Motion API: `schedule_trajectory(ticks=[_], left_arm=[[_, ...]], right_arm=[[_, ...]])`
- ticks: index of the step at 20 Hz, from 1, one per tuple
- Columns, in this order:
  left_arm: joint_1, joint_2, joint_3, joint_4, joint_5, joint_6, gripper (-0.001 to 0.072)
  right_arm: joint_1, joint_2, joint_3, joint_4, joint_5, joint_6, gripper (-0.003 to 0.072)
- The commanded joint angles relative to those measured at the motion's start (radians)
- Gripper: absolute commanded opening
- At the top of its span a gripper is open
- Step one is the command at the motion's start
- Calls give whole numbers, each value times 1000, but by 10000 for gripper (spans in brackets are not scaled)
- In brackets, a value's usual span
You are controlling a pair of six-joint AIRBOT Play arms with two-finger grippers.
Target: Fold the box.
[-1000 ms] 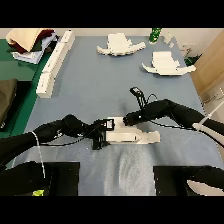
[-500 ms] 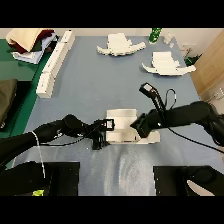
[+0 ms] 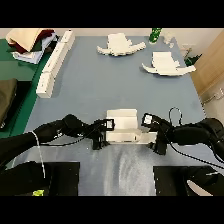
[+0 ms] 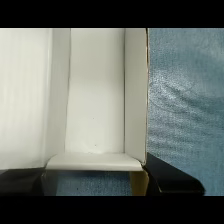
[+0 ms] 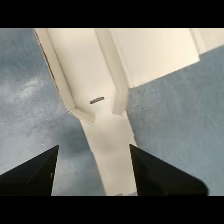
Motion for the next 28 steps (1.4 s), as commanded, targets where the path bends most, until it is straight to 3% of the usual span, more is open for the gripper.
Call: schedule_trajectory(ticks=[1,7,8,9,12,15,16,22,23,24,25,26,28], left_arm=[[0,1,0,0,0,0,374],[0,1,0,0,1,0,374],[0,1,0,0,-1,0,374],[0,1,0,0,-1,0,374],[0,1,0,0,0,0,374],[0,1,0,0,0,0,374],[0,1,0,0,0,0,374],[0,1,0,0,0,0,374],[0,1,0,0,0,0,374],[0,1,0,0,0,0,374],[0,1,0,0,0,0,374],[0,1,0,0,0,0,374],[0,1,0,0,0,0,374]], right_arm=[[0,-81,-20,-13,126,-192,694],[37,-188,-19,76,237,-328,685],[37,-191,-19,100,234,-344,607],[37,-190,-19,121,227,-354,465],[37,-190,-19,143,219,-359,259],[37,-190,-19,172,236,-410,122],[38,-190,-19,190,245,-427,117],[67,-196,-19,266,277,-499,118],[74,-203,-19,266,281,-499,163],[80,-211,-19,266,289,-499,311],[87,-219,-19,266,298,-499,522],[93,-227,-19,267,302,-499,654],[94,-235,-19,269,304,-499,667]])
